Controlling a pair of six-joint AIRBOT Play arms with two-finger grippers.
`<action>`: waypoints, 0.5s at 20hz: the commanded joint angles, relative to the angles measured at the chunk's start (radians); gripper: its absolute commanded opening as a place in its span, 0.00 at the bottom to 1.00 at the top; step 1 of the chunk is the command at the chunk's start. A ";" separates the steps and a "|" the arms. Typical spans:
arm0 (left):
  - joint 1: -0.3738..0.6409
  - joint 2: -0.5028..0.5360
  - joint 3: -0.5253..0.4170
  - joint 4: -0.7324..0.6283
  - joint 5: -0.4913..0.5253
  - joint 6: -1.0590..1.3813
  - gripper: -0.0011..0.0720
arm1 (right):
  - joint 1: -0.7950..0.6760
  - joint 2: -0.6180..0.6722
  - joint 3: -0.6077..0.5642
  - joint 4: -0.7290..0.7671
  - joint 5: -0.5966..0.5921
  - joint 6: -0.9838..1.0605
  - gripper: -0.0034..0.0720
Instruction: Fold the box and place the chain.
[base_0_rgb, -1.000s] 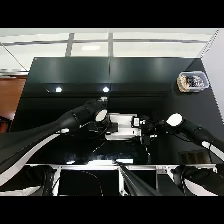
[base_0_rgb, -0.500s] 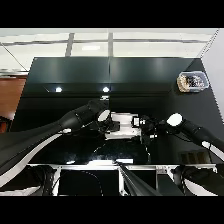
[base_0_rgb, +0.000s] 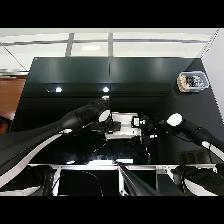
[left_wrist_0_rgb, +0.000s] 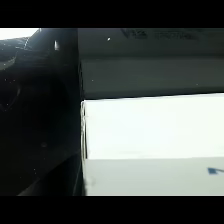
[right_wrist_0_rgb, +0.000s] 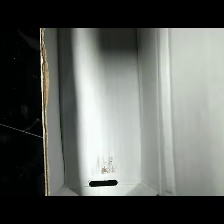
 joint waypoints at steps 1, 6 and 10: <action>0.000 -0.001 0.001 0.017 -0.005 -0.013 0.32 | 0.000 -0.001 0.000 0.000 0.000 0.000 0.27; 0.000 -0.019 0.001 0.019 -0.026 -0.013 0.32 | 0.000 -0.001 0.000 0.000 0.000 0.000 0.27; -0.009 -0.026 0.001 0.015 -0.023 -0.013 0.09 | 0.000 -0.001 0.000 0.000 0.000 0.000 0.27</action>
